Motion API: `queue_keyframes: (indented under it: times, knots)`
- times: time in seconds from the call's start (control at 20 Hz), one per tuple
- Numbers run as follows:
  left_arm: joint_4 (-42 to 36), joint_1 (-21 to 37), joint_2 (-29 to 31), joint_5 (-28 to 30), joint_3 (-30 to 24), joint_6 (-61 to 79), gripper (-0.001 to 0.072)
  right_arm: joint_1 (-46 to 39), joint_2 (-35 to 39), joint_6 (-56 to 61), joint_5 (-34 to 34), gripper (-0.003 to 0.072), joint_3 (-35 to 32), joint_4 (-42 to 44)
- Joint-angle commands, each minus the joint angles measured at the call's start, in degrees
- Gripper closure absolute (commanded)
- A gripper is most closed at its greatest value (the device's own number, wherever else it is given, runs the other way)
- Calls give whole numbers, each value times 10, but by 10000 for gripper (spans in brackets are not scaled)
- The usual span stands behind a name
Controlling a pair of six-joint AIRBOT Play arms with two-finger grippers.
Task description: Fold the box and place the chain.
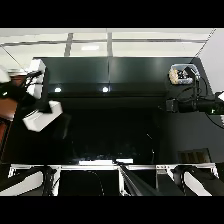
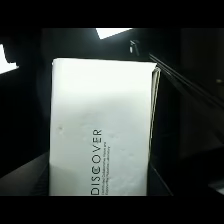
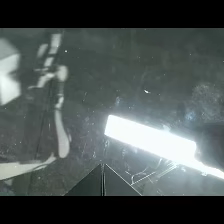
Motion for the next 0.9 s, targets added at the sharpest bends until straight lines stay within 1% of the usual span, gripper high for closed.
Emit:
queue_keyframes:
  times: [0.0, 0.05, 0.1, 0.2, 0.25, 0.35, 0.4, 0.5, 0.65, 0.7, 0.75, 0.8, 0.85]
  knots:
    - [66, 140, 38, 14, -74, -27, 338, 0, 0, -1, -2, 670, 0, 0]
    - [71, 172, 39, 30, -73, -31, 338, 0, 0, 0, -4, 670, 0, 0]
    - [59, 202, 41, 56, -73, -38, 338, 0, 0, 0, -8, 670, 0, 0]
    - [39, 233, 41, 112, -74, -43, 337, 0, 0, 0, -18, 669, 0, 0]
    - [40, 238, 40, 140, -74, -43, 338, 0, 0, 3, -24, 669, 0, 0]
    - [22, 237, 40, 212, -74, -31, 337, 0, 0, 9, -27, 669, 0, 1]
    - [-1, 232, 38, 233, -74, 12, 338, 0, 0, 11, -27, 670, 0, 1]
    - [-13, 213, 34, 263, -74, 80, 338, 0, 0, 17, -28, 670, 0, 1]
    - [1, 186, 19, 294, -74, 92, 331, 0, 0, 26, -29, 670, 0, 1]
    - [11, 177, 14, 307, -74, 92, 296, 0, 0, 28, -29, 670, 0, 1]
    - [12, 173, 11, 316, -74, 92, 296, 0, 0, 32, -28, 670, 0, 1]
    - [12, 171, 7, 327, -74, 92, 278, 0, 0, 36, -28, 670, 0, 1]
    - [5, 171, 4, 339, -74, 91, 193, 0, 0, 39, -28, 670, 0, 2]
